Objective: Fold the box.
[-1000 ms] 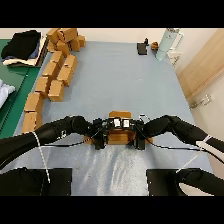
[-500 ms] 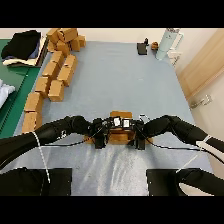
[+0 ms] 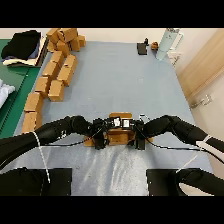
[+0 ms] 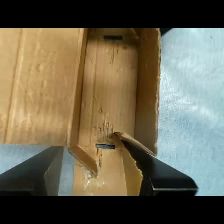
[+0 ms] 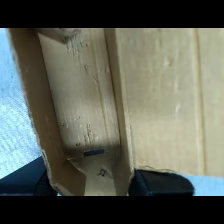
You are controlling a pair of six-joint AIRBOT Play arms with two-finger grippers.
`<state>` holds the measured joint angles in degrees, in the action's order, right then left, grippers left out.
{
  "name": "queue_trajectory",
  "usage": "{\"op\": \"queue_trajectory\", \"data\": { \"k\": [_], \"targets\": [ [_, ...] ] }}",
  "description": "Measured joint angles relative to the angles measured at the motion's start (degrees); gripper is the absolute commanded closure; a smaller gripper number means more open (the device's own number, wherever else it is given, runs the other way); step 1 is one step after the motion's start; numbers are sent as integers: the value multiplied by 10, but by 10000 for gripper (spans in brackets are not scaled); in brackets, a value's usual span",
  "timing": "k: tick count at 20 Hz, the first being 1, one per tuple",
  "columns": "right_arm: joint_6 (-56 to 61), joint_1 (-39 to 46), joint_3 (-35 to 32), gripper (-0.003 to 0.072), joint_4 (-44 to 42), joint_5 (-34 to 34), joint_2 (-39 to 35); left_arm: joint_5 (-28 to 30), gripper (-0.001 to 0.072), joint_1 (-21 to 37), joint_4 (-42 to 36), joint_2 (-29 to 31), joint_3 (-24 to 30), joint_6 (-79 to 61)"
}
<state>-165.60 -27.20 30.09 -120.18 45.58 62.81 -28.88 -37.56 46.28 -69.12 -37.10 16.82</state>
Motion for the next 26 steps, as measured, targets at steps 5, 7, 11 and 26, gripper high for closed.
{"op": "queue_trajectory", "data": {
  "k": [5,7,11,26],
  "targets": [
    [1,0,0,235,0,0,0,-1,138,0,0,0,0,5],
    [1,0,0,235,0,0,0,-1,139,0,4,1,0,8],
    [2,0,0,235,0,0,0,-18,376,7,41,12,0,38],
    [2,0,0,235,6,0,0,-23,555,-13,103,35,0,80]
  ]
}}
